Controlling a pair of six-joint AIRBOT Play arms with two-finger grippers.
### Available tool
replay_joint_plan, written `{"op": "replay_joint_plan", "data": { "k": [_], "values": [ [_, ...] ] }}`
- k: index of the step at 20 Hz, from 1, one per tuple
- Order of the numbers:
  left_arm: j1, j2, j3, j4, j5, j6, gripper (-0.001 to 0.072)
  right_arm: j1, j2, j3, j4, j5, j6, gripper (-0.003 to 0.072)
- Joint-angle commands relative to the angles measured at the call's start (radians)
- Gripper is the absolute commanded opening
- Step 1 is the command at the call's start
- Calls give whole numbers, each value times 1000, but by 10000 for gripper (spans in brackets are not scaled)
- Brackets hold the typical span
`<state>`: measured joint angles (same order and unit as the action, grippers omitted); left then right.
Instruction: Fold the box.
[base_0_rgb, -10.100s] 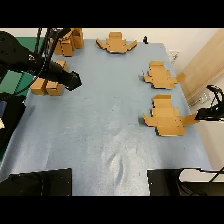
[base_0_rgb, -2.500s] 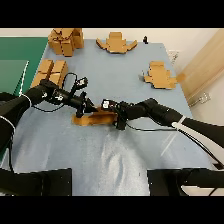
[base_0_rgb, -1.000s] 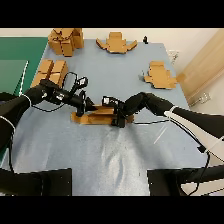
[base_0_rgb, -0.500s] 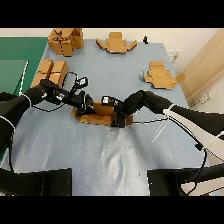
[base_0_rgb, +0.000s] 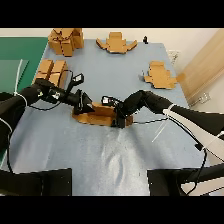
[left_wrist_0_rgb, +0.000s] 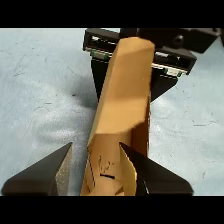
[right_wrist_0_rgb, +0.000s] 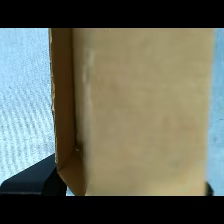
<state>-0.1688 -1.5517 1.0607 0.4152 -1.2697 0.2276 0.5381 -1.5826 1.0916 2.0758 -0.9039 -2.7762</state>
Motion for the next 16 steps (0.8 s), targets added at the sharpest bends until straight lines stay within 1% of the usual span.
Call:
{"op": "replay_joint_plan", "data": {
  "k": [1,3,4,5,6,8,9,11,15,16],
  "values": [
    [49,17,1,1,-46,-16,448,0,1,2,23,5,0,599],
    [50,17,0,6,-47,-19,447,0,1,2,34,5,1,599],
    [50,17,0,9,-48,-23,395,0,1,2,36,5,3,599],
    [50,16,0,13,-50,-38,213,0,1,2,39,5,5,599],
    [50,16,0,26,-51,-38,131,0,1,2,43,4,5,599],
    [50,16,0,38,-51,-38,124,0,1,2,46,5,10,599],
    [50,16,0,38,-53,-38,24,0,0,2,46,5,20,599],
    [50,16,-2,40,-72,-37,17,0,1,2,45,5,20,599],
    [48,12,-2,35,-30,-33,18,0,0,2,45,5,19,599],
    [45,12,-2,35,-30,-18,127,0,0,2,45,5,19,599]
  ]
}}
